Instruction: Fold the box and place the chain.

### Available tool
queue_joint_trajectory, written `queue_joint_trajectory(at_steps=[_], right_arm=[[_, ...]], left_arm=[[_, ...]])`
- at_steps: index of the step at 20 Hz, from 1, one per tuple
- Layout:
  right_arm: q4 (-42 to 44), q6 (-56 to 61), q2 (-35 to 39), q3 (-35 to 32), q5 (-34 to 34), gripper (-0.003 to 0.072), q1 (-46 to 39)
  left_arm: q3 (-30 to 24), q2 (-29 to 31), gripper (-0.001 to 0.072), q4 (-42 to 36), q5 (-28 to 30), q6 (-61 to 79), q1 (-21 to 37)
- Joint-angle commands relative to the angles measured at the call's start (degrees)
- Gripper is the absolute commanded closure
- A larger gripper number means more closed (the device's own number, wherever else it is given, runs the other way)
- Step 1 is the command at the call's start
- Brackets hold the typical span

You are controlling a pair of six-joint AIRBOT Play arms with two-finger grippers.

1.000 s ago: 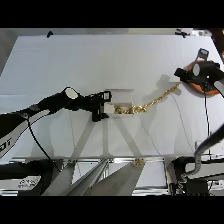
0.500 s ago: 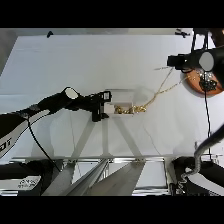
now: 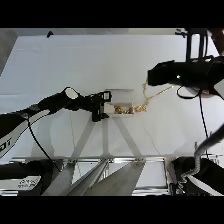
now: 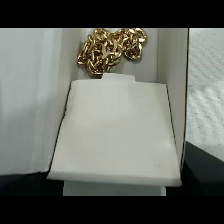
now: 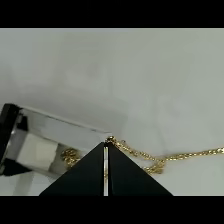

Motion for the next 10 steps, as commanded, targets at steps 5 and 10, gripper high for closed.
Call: queue_joint_trajectory(at_steps=[5, 10], right_arm=[[3.13, 0.24, -3.74, -0.2, 2.82, 0.0679, 8.92], [5.35, -0.28, -13.68, -1.44, 2.12, 0.0679, 11.65]], left_arm=[[0.07, 0.0, 0.0201, 0.02, 0.0, 0.02, -0.02], [0.07, 0.0, 0.0201, 0.02, 0.02, 0.02, -0.02]])
